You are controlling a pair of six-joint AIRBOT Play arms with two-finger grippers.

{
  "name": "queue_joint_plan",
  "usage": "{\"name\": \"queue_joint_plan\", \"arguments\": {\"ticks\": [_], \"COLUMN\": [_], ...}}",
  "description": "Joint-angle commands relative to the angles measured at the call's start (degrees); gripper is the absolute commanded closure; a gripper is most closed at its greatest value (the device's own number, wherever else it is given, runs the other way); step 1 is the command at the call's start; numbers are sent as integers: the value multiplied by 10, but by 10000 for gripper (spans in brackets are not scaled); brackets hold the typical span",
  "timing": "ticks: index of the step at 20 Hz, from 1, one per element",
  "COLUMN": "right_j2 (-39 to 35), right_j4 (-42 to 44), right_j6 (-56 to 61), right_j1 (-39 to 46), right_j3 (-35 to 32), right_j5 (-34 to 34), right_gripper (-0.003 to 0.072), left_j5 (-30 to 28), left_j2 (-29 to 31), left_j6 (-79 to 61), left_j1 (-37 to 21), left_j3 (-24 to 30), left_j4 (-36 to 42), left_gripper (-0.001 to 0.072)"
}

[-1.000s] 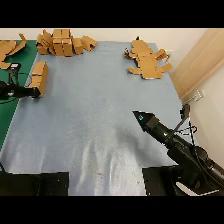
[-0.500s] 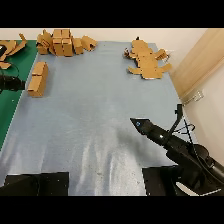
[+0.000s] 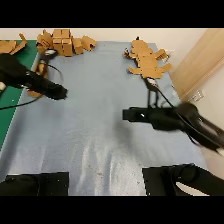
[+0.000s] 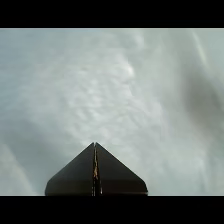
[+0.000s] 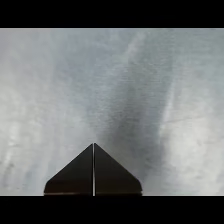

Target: Fold the box.

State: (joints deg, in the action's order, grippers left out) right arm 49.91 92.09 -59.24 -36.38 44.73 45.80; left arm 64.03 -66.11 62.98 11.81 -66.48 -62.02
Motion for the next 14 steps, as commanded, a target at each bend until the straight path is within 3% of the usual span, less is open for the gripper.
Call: {"name": "queue_joint_plan", "arguments": {"ticks": [1,6,14], "right_j2": [169,266,271], "right_j4": [3,17,18], "right_j6": [-103,-129,-128], "right_j1": [0,0,0], "right_j3": [159,214,214], "right_j5": [144,173,192], "right_gripper": [679,679,678], "left_j5": [6,-11,-21], "left_j2": [-23,-78,-102], "left_j6": [75,96,99], "left_j1": [91,136,138], "left_j3": [2,2,2], "left_j4": [-9,-8,-10], "left_gripper": [703,702,699]}}
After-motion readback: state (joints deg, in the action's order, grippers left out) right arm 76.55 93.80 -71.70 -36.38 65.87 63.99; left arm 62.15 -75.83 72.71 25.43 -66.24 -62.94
